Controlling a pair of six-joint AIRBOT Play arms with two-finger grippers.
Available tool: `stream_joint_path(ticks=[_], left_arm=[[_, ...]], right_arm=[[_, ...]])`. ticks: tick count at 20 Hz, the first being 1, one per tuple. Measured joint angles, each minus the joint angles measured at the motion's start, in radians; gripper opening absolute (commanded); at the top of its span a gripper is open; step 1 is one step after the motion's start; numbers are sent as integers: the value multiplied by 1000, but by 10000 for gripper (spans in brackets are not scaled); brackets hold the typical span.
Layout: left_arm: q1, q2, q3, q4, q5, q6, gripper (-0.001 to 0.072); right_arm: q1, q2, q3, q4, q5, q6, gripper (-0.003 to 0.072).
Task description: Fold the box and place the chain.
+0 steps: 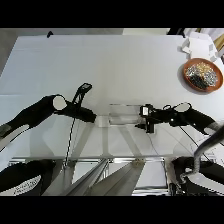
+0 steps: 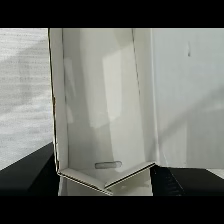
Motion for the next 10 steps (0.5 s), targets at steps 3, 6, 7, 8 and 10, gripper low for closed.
stream_joint_path(ticks=[3, 6, 7, 8, 10], left_arm=[[-20, -25, -1, -100, 9, 53, 219], [-30, -34, -1, -159, 13, 73, 225], [-31, -34, -1, -175, 10, 78, 225], [-32, -34, -1, -194, 6, 83, 225], [-34, -27, 1, -227, 1, 97, 227]], right_arm=[[0, 0, 0, 0, 0, 0, 421], [0, 0, 0, 0, 0, 0, 421], [0, 0, 0, 0, 0, 0, 421], [0, 0, 0, 0, 0, 0, 421], [0, 0, 0, 0, 0, 0, 421]])
